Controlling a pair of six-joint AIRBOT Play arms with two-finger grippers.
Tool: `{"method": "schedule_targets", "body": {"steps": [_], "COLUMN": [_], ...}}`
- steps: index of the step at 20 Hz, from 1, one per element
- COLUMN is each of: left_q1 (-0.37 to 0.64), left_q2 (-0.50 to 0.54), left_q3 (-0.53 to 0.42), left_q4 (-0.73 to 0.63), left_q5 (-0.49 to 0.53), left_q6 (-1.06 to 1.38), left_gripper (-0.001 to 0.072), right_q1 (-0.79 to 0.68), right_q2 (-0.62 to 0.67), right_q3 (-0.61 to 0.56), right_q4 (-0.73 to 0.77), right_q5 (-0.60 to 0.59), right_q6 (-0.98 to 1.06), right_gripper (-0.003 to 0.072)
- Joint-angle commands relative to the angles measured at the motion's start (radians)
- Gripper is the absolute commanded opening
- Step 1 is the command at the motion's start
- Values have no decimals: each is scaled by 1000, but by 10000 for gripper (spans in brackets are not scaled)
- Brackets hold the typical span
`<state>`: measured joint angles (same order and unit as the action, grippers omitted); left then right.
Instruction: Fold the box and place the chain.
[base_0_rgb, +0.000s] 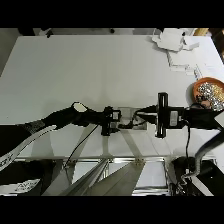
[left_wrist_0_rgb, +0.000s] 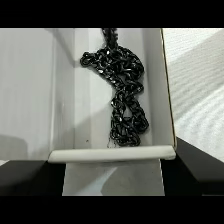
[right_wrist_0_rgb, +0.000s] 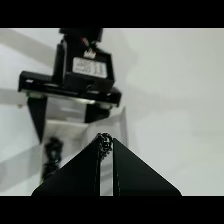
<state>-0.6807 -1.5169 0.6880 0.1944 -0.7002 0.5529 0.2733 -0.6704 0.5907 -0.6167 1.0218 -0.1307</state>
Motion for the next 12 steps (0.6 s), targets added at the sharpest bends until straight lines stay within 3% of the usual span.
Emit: {"method": "schedule_targets", "body": {"steps": [1, 4, 6, 12], "left_q1": [0, 0, 0, 0], "left_q2": [0, 0, 0, 0], "left_q3": [0, 0, 0, 0], "left_q4": [0, 0, 0, 0], "left_q5": [0, 0, 0, 0], "left_q6": [0, 0, 0, 0], "left_gripper": [389, 389, 389, 389], "right_q1": [0, 0, 0, -2], "right_q2": [-96, -168, -198, -194], "right_q3": [1, 1, 1, 59], "right_q4": [-72, -203, -260, -320], "right_q5": [66, 94, 120, 155], "right_q6": [3, 35, 60, 56], "right_gripper": [25, 42, 123, 143]}}
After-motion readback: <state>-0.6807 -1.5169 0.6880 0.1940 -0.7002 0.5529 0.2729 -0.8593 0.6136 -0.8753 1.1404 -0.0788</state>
